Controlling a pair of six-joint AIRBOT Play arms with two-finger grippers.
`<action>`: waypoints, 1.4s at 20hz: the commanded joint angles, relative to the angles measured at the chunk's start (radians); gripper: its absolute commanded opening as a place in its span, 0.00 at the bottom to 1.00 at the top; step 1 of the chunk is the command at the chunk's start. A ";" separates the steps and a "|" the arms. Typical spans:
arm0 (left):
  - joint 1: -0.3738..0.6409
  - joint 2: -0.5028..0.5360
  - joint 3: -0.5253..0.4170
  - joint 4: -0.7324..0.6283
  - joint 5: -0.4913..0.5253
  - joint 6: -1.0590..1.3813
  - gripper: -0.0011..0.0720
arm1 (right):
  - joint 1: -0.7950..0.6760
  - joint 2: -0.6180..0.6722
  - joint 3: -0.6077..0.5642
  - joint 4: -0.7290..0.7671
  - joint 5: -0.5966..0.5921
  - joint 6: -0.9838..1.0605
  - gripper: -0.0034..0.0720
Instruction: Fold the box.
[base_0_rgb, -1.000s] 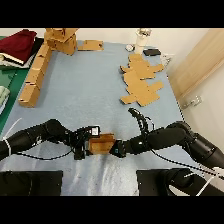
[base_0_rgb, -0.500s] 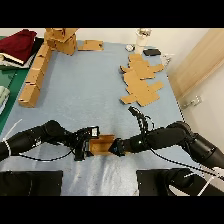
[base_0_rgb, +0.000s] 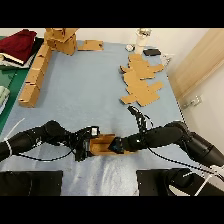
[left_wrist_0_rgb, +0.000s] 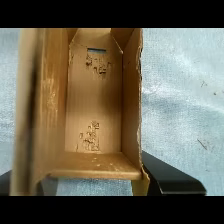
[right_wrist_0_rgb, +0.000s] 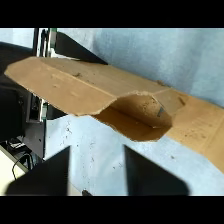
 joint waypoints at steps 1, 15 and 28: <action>0.000 -0.005 -0.001 -0.013 0.000 0.012 0.73 | 0.001 -0.007 0.001 0.001 0.052 -0.001 0.47; 0.000 0.033 0.000 -0.008 0.111 0.033 0.73 | 0.001 -0.007 0.001 0.001 0.065 -0.001 0.47; 0.000 0.031 -0.001 -0.004 0.093 0.038 0.73 | 0.001 -0.064 0.002 0.006 0.203 -0.040 0.05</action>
